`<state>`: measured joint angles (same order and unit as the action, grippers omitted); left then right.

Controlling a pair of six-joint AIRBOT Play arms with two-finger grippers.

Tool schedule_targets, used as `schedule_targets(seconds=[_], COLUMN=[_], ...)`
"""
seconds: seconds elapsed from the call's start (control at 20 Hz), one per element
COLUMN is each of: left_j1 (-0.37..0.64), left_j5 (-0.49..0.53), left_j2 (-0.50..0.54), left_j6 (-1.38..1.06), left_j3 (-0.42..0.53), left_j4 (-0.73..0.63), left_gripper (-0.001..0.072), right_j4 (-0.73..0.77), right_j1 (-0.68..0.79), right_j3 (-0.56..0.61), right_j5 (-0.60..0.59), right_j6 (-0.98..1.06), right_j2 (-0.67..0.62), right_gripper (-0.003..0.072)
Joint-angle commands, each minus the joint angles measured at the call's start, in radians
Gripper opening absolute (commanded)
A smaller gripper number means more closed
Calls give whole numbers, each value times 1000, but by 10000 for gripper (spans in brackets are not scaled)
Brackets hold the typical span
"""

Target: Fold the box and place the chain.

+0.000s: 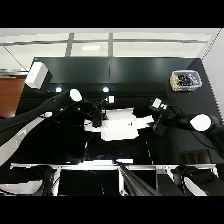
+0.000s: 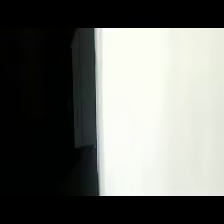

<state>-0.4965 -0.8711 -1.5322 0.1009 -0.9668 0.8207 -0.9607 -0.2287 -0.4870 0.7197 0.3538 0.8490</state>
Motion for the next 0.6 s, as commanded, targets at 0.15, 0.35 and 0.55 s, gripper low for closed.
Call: schedule_targets(seconds=[0.15,0.35,0.55], left_j1=[-2,-2,-2], left_j5=[46,13,-9], left_j2=[-6,-6,-6], left_j6=[-8,-33,-100], left_j3=[1,1,1], left_j4=[17,17,17], left_gripper=[25,25,25], right_j4=[43,38,14], right_j1=[-141,-159,-159], right_j3=[41,41,41], right_j5=[-37,21,36], right_j6=[-16,-108,-159], right_j2=[43,89,116], right_gripper=[646,645,645])
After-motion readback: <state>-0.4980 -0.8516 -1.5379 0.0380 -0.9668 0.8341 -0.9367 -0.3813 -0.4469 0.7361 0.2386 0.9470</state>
